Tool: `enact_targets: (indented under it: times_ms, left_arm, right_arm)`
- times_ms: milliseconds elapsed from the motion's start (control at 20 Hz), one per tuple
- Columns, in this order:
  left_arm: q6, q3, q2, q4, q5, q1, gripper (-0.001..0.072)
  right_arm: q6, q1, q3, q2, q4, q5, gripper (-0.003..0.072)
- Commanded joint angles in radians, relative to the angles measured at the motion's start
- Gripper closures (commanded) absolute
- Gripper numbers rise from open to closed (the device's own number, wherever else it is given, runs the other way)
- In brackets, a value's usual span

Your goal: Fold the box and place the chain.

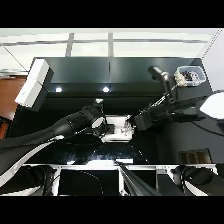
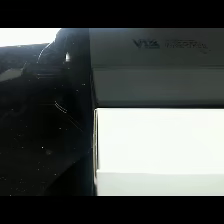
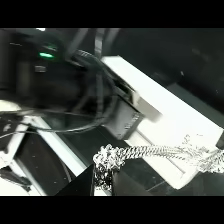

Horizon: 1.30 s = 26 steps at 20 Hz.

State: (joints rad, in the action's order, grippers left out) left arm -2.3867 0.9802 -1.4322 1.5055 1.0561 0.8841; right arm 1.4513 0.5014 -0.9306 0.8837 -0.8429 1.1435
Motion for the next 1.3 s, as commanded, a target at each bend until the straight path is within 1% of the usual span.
enact_targets:
  times_ms: [0, 50, 100, 150, 250, 350, 400, 500, 550, 600, 700, 800, 850, 1050, 1150, 1200, 1250]
  left_arm:
    - [0.000, 0.001, 0.000, 0.000, 0.000, -0.001, 0.0677]
    - [0.000, 0.001, 0.000, 0.000, 0.000, -0.001, 0.0677]
    - [0.000, 0.001, 0.000, 0.000, 0.000, -0.001, 0.0676]
    - [0.000, 0.001, 0.000, 0.000, -0.001, -0.001, 0.0677]
    - [0.000, 0.001, 0.000, 0.000, -0.001, -0.001, 0.0677]
    - [0.000, 0.001, 0.000, 0.000, -0.001, 0.000, 0.0676]
    - [0.000, 0.001, 0.000, 0.000, 0.000, -0.001, 0.0677]
    - [0.000, 0.001, 0.000, 0.000, 0.000, 0.000, 0.0676]
    - [0.000, 0.001, 0.000, 0.000, 0.000, 0.000, 0.0677]
    - [0.000, 0.001, 0.000, 0.000, 0.000, 0.000, 0.0677]
    - [0.000, 0.001, 0.000, 0.000, -0.001, -0.001, 0.0677]
    - [0.000, 0.001, 0.000, 0.000, -0.001, 0.000, 0.0677]
    - [0.000, 0.001, 0.000, 0.000, -0.001, -0.001, 0.0677]
    - [0.000, 0.001, 0.000, 0.000, -0.001, 0.000, 0.0677]
    - [0.000, 0.001, 0.000, 0.000, 0.000, -0.001, 0.0677]
    - [0.000, 0.001, 0.000, 0.000, 0.000, 0.000, 0.0677]
    - [0.000, 0.001, 0.000, 0.000, -0.001, 0.000, 0.0677]
  right_arm:
    - [-0.006, 0.014, 0.103, 0.044, 0.000, -0.114, 0.0641]
    - [-0.008, 0.014, 0.122, 0.056, -0.001, -0.122, 0.0559]
    - [-0.007, 0.013, 0.127, 0.062, -0.019, -0.113, 0.0268]
    - [-0.003, 0.006, 0.126, 0.060, -0.057, -0.103, 0.0087]
    - [0.011, -0.056, 0.124, 0.047, -0.135, -0.063, 0.0089]
    - [0.046, -0.158, 0.125, 0.040, -0.307, -0.035, 0.0089]
    - [0.082, -0.212, 0.126, 0.040, -0.430, -0.045, 0.0089]
    - [0.216, -0.303, 0.131, 0.045, -0.675, -0.141, 0.0089]
    - [0.287, -0.351, 0.131, 0.060, -0.769, -0.217, 0.0088]
    - [0.327, -0.396, 0.131, 0.083, -0.809, -0.296, 0.0087]
    - [0.363, -0.480, 0.125, 0.164, -0.785, -0.454, -0.0027]
    - [0.364, -0.533, 0.074, 0.275, -0.716, -0.527, -0.0027]
    - [0.395, -0.556, 0.023, 0.348, -0.694, -0.532, -0.0026]
    - [0.554, -0.584, -0.217, 0.620, -0.700, -0.483, -0.0024]
    - [0.602, -0.582, -0.326, 0.729, -0.712, -0.422, -0.0017]
    - [0.651, -0.582, -0.377, 0.777, -0.743, -0.375, -0.0015]
    - [0.688, -0.582, -0.414, 0.811, -0.772, -0.341, 0.0023]
